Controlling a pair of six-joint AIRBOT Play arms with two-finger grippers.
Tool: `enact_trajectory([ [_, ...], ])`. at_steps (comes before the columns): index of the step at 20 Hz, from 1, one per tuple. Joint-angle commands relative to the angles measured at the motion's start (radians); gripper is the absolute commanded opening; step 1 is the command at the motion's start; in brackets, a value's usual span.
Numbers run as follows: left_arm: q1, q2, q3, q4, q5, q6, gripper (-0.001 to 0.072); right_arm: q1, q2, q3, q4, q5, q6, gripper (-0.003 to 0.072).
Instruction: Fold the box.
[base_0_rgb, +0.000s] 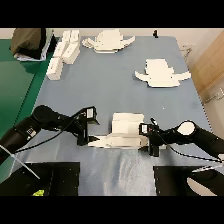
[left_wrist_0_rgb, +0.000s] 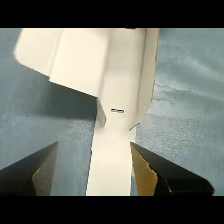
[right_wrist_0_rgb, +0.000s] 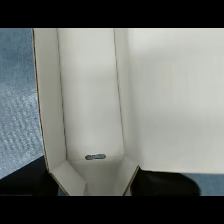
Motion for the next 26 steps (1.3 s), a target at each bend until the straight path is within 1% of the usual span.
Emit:
enact_trajectory([
  [1, -0.069, -0.056, -0.056, -0.06, 0.077, 0.113, 0.0713, 0.0, 0.0, 0.001, 0.0, -0.001, 0.0, 0.0444],
  [4, -0.13, -0.102, -0.056, -0.097, 0.14, 0.113, 0.0712, 0.0, 0.0, 0.001, 0.0, -0.001, 0.0, 0.0444],
  [7, -0.161, -0.143, -0.056, -0.144, 0.154, 0.117, 0.0712, 0.0, 0.0, 0.0, 0.0, -0.001, 0.0, 0.0444],
  [9, -0.183, -0.158, -0.056, -0.146, 0.164, 0.117, 0.0712, 0.0, 0.0, 0.001, 0.0, -0.001, 0.0, 0.0444],
  [11, -0.203, -0.17, -0.056, -0.169, 0.211, 0.116, 0.0711, 0.0, 0.0, 0.001, 0.0, -0.001, 0.0, 0.0444],
  [12, -0.207, -0.177, -0.056, -0.182, 0.227, 0.116, 0.0655, 0.0, 0.0, 0.001, 0.0, -0.001, 0.0, 0.0444],
  [13, -0.211, -0.182, -0.056, -0.189, 0.233, 0.116, 0.0486, 0.0, 0.0, 0.0, -0.001, -0.001, 0.0, 0.0444],
  [14, -0.213, -0.188, -0.056, -0.188, 0.23, 0.116, 0.0363, 0.0, 0.0, 0.0, -0.001, -0.001, 0.0, 0.0444],
  [18, -0.234, -0.191, -0.055, -0.212, 0.237, 0.117, 0.035, 0.0, 0.0, 0.001, -0.001, -0.001, 0.0, 0.0444],
  [19, -0.242, -0.191, -0.056, -0.226, 0.243, 0.117, 0.0316, 0.0, 0.0, 0.001, 0.0, -0.001, 0.0, 0.0444],
  [20, -0.249, -0.191, -0.055, -0.24, 0.255, 0.122, 0.0209, 0.0, 0.0, 0.001, -0.001, -0.001, 0.0, 0.0444],
  [22, -0.266, -0.191, -0.055, -0.278, 0.292, 0.155, 0.0209, 0.0, 0.0, 0.001, -0.001, -0.001, 0.0, 0.0444],
  [23, -0.273, -0.192, -0.055, -0.302, 0.301, 0.171, 0.0186, 0.0, 0.0, 0.001, -0.001, -0.001, 0.0, 0.0444],
  [24, -0.28, -0.196, -0.055, -0.328, 0.307, 0.185, 0.0172, 0.0, 0.0, 0.001, 0.0, -0.001, 0.0, 0.0444],
  [26, -0.292, -0.208, -0.055, -0.366, 0.307, 0.195, 0.0172, 0.0, 0.0, 0.001, 0.0, -0.001, 0.0, 0.0444],
])
